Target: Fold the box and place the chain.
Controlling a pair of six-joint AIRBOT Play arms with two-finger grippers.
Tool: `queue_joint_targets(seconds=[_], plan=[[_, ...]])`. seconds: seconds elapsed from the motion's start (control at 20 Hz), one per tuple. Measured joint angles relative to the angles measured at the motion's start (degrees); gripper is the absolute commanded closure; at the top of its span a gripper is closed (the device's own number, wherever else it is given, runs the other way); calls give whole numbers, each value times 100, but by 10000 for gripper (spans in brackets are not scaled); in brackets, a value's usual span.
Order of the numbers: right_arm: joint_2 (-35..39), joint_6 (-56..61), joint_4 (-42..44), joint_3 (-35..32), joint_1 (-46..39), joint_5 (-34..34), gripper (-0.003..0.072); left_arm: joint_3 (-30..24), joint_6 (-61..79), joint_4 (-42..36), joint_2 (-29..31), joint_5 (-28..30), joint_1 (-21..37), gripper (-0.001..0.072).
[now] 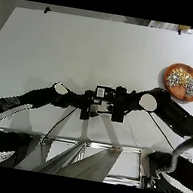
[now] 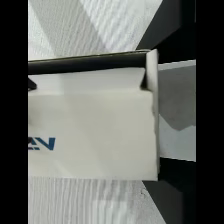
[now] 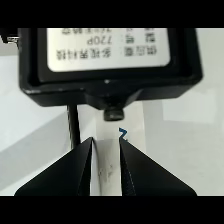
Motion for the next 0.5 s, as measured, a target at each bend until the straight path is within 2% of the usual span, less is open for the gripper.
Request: queue_joint_targets(seconds=[0.4,0.5], plan=[[-50,22,-20,-61,2,-76,526,0,0,-2,2,2,0,347],[-52,22,13,-116,2,-85,481,0,2,-9,2,-2,0,347]])
